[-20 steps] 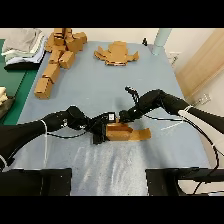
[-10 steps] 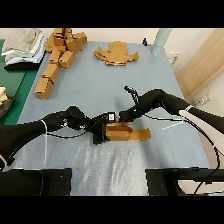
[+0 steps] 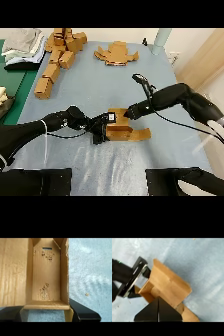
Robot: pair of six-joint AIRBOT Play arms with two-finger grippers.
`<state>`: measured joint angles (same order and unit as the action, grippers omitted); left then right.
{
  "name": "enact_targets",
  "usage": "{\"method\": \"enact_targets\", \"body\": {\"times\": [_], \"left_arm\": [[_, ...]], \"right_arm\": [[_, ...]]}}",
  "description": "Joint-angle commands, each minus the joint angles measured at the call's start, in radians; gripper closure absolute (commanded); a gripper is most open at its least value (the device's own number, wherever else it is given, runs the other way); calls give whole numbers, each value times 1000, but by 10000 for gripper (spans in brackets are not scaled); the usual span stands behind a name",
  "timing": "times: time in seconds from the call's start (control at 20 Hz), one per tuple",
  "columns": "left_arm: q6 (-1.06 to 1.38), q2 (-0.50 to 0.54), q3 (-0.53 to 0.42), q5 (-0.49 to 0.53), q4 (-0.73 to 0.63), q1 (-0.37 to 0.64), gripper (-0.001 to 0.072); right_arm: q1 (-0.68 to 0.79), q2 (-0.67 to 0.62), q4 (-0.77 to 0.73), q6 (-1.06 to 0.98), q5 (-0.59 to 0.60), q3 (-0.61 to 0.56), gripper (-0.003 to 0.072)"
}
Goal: Fold the box.
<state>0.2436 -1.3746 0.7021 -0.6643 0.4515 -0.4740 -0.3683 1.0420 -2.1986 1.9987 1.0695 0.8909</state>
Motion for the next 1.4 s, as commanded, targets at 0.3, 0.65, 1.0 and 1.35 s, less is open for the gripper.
{"method": "enact_targets", "body": {"times": [0.3,0.65,1.0,1.35], "left_arm": [[0,0,0,0,0,0,186],[0,0,0,0,0,0,187],[0,0,0,0,0,0,186],[0,0,0,1,0,0,186]], "right_arm": [[-1,-302,312,368,79,-269,148],[-1,-155,265,779,-188,-336,147],[-1,-61,59,1003,-245,-336,176],[-38,-39,40,1004,-262,-336,532]]}}
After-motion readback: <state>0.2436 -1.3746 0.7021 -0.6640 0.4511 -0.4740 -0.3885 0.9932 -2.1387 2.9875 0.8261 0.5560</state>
